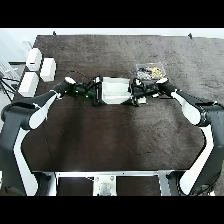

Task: Fold the box and place the chain.

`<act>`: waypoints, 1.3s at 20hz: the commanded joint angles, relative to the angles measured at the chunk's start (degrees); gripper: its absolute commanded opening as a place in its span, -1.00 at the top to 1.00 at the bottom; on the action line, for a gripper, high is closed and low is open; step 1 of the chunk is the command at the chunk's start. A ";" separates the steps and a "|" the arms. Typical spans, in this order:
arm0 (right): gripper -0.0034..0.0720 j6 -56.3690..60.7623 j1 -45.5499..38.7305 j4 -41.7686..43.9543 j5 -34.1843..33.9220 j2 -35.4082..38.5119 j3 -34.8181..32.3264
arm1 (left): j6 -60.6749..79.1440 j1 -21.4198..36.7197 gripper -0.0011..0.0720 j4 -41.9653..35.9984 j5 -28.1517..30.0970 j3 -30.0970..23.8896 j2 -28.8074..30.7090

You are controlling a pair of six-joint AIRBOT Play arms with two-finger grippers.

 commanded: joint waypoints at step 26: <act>-0.40 0.02 0.04 0.09 0.02 0.02 -0.02 | 4.42 0.37 -1.00 -1.79 -2.78 -0.02 -0.37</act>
